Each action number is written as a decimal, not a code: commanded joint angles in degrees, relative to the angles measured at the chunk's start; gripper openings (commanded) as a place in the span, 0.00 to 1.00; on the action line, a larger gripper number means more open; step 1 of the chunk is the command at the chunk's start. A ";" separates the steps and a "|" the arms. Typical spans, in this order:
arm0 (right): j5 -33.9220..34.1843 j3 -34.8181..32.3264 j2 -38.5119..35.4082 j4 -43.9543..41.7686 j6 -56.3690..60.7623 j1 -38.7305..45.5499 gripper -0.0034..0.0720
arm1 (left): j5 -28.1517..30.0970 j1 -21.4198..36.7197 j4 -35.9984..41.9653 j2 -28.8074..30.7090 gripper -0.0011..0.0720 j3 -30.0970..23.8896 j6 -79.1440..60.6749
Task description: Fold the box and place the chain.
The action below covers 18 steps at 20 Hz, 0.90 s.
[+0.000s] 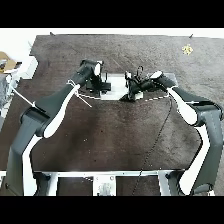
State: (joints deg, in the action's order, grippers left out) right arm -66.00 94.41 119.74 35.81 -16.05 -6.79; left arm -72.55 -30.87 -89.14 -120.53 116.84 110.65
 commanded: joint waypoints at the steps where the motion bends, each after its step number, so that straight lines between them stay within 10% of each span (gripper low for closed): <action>1: -0.02 -0.02 0.02 -0.02 0.02 -0.07 0.72 | 0.74 -1.60 -5.60 -0.55 0.58 0.26 2.99; 18: -0.02 -0.02 0.02 -0.02 0.00 -0.07 0.72 | -0.09 -2.19 -7.34 -1.51 0.38 0.24 10.40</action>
